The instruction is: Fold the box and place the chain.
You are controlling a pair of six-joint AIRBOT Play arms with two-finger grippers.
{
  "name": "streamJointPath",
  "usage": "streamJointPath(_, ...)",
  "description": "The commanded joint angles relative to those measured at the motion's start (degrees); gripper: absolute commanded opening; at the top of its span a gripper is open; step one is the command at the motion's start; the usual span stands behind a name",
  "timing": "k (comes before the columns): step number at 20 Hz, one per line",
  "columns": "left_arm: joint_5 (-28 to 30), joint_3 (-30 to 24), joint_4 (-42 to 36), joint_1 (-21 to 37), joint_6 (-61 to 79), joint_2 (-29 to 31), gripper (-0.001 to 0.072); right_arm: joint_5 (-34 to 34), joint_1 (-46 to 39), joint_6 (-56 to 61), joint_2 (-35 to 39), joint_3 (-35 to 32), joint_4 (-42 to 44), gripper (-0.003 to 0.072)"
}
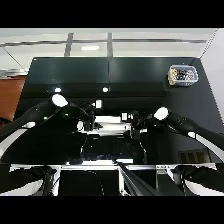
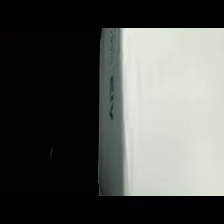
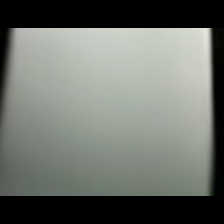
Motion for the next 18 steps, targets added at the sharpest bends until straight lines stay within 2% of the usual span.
streamJointPath(1, -1.64, 0.07, 4.85, 2.03, -10.45, 5.92, 0.0651, 0.22, 0.0, -0.09, 0.02, 0.07, -0.22, 0.0233)
streamJointPath(4, -6.73, 0.07, 16.59, 4.52, -26.93, 11.96, 0.065, 0.17, 0.0, -0.09, 0.02, 0.07, -0.24, 0.0231)
streamJointPath(5, -9.77, 0.07, 19.78, 5.25, -33.48, 13.38, 0.0645, 0.17, 0.0, -0.07, 0.02, 0.07, -0.24, 0.0231)
streamJointPath(7, -19.74, 0.02, 19.91, 6.36, -41.53, 14.36, 0.0605, 0.17, 0.0, -0.07, 0.02, 0.07, -0.22, 0.0231)
streamJointPath(8, -24.17, -0.35, 17.66, 6.23, -42.82, 14.05, 0.0457, 0.17, 0.0, -0.07, 0.02, 0.07, -0.22, 0.0232)
streamJointPath(9, -26.8, -1.18, 13.16, 5.81, -42.8, 13.53, 0.0169, 0.17, 0.0, -0.07, 0.02, 0.07, -0.22, 0.0232)
streamJointPath(10, -27.61, -2.05, 8.35, 5.25, -42.25, 12.7, 0.003, 0.17, 0.0, -0.07, 0.02, 0.07, -0.2, 0.0231)
streamJointPath(12, -25.44, -3.41, -3.37, 3.54, -39.8, 10.19, 0.0027, 0.15, 0.0, -0.07, 0.02, 0.07, -0.22, 0.0232)
streamJointPath(15, -11.91, -3.54, -16.74, 1.81, -35.32, 6.69, 0.0026, 0.15, 0.0, -0.07, 0.02, 0.07, -0.22, 0.0232)
streamJointPath(17, -3.74, -3.52, -20.06, 2.47, -35.32, 5.46, 0.0027, 0.17, 0.0, -0.07, 0.02, 0.07, -0.22, 0.0231)
streamJointPath(18, -0.55, -3.54, -19.15, 2.99, -35.3, 5.2, 0.0027, 0.17, 0.0, -0.07, 0.02, 0.07, -0.22, 0.0232)
